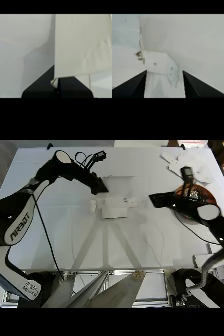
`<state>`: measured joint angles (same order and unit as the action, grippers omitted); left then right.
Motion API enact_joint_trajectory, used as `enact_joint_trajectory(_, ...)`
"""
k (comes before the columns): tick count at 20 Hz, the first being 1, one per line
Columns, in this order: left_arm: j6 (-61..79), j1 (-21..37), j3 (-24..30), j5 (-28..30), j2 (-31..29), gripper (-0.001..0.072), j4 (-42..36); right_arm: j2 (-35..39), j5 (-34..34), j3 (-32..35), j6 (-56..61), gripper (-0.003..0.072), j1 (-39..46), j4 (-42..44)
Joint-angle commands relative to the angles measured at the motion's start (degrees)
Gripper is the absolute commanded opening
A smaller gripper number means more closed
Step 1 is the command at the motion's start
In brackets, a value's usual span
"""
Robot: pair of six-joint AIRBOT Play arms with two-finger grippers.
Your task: Fold the box and place the chain.
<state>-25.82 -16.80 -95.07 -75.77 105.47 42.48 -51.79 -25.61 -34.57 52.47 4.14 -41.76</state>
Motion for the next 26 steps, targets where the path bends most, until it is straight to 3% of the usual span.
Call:
enact_joint_trajectory(1,-1.79,-0.68,4.61,-2.05,-8.76,-0.0004,5.66,10.4,-1.79,-0.24,0.2,0.047,6.6,-0.07)
enact_joint_trajectory(6,13.44,-0.63,25.53,2.93,-23.65,-0.0002,-6.54,18.43,-11.67,-0.24,0.22,0.0469,16.02,-0.85)
enact_joint_trajectory(8,17.46,-0.7,30.82,5.16,-24.96,-0.0001,-7.8,18.88,-16.7,-0.24,0.22,0.0469,17.99,-2.14)
enact_joint_trajectory(13,18.16,-0.87,32.48,9.66,-20.09,0.0002,-6.86,18.86,-23.74,-0.24,1.97,0.0467,18.36,-5.05)
enact_joint_trajectory(17,25.88,-0.87,32.48,10.47,-17.03,0.0,-8.04,18.86,-23.89,-0.24,1.97,0.0458,18.36,-5.03)
enact_joint_trajectory(23,36.74,-1.53,32.5,10.43,-12.9,0.0,-20.11,18.86,-23.89,-0.24,1.95,0.0458,18.36,-5.03)
enact_joint_trajectory(26,41.11,-3.37,32.48,11.02,-10.49,0.0,-18.97,18.86,-23.89,-0.22,1.95,0.0458,18.36,-5.03)
